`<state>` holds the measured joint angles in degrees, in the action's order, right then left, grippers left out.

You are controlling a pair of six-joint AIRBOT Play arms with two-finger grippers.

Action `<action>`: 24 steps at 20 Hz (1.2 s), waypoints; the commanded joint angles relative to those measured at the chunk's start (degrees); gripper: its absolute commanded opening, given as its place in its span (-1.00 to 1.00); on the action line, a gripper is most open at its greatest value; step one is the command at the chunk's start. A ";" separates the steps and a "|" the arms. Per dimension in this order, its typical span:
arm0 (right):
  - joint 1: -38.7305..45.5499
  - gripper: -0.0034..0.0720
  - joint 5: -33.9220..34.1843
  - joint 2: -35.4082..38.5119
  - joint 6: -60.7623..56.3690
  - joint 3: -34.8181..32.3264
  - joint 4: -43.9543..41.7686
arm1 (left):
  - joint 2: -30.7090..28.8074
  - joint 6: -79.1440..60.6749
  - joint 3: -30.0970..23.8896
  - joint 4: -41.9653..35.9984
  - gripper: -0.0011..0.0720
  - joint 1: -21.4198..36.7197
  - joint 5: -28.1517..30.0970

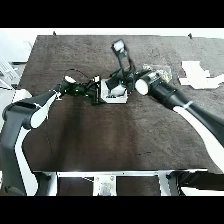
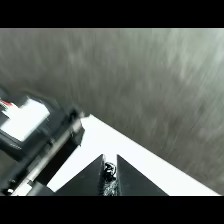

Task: Fold the box and place the chain.

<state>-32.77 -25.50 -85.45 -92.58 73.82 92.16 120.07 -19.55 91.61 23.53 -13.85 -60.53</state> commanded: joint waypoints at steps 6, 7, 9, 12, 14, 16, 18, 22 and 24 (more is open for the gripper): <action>4.55 0.08 3.17 3.74 -1.92 -2.03 0.04 | -0.04 0.00 0.02 0.00 0.01 0.02 0.02; 5.86 0.08 1.79 5.60 -1.92 -2.03 0.02 | -0.04 0.00 0.02 0.00 0.01 0.02 0.02; 9.79 0.09 -2.01 7.17 -2.71 -2.32 0.00 | -0.04 0.00 0.02 0.00 0.01 0.02 0.02; 18.32 0.36 -2.82 4.79 -7.96 -4.48 -0.61 | -0.04 0.00 0.02 0.00 0.01 0.02 0.02; 23.76 0.36 -2.01 0.59 -6.64 -4.50 -6.93 | -0.04 0.00 0.02 0.00 0.01 0.02 0.02; 27.02 0.36 -0.57 -4.42 -0.59 -3.61 -15.65 | -0.04 0.00 0.02 0.00 0.01 0.02 0.02; 28.46 0.36 -0.72 -9.03 6.78 -1.27 -23.96 | -0.04 0.00 0.02 0.00 0.01 0.02 0.02; 28.98 0.36 -2.84 -16.70 14.19 5.77 -32.02 | -0.04 0.00 0.02 0.00 0.01 0.02 0.02; 29.33 0.35 -4.61 -19.52 14.14 8.66 -32.46 | -0.04 0.00 0.02 0.00 0.01 0.02 0.02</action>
